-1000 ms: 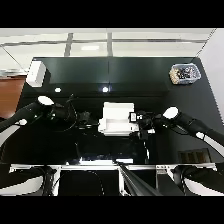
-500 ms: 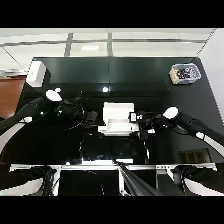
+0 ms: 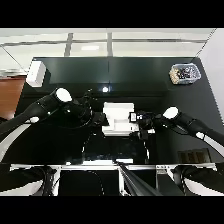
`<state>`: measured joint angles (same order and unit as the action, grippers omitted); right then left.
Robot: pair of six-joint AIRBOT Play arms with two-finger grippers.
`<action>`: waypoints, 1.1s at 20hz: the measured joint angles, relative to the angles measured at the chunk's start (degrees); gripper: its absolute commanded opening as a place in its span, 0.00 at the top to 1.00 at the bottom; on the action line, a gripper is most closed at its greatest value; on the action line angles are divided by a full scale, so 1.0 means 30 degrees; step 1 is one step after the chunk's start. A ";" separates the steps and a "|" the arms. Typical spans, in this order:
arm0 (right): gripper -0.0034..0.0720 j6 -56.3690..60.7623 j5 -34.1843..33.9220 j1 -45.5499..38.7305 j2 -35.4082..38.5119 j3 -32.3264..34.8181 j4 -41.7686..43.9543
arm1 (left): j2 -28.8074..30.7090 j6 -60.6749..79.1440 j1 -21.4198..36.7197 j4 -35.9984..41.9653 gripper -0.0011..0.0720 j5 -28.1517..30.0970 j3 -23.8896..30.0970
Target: Fold the box and place the chain.
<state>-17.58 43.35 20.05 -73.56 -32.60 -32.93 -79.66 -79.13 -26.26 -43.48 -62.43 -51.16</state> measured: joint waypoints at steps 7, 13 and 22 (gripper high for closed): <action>0.69 0.0000 0.0000 0.0000 0.0000 0.0000 0.0000 | 0.0000 -0.2674 -0.0882 -0.2004 0.32 0.0743 -0.0219; 0.69 0.0000 -0.0007 0.0000 0.0000 0.0000 0.0000 | 0.0000 -0.4211 -0.1829 -0.2878 0.42 0.1341 -0.0474; 0.69 0.0007 -0.0007 0.0000 0.0000 0.0000 0.0000 | -0.0153 -0.9624 -0.4073 -0.7890 0.45 0.1479 -0.1778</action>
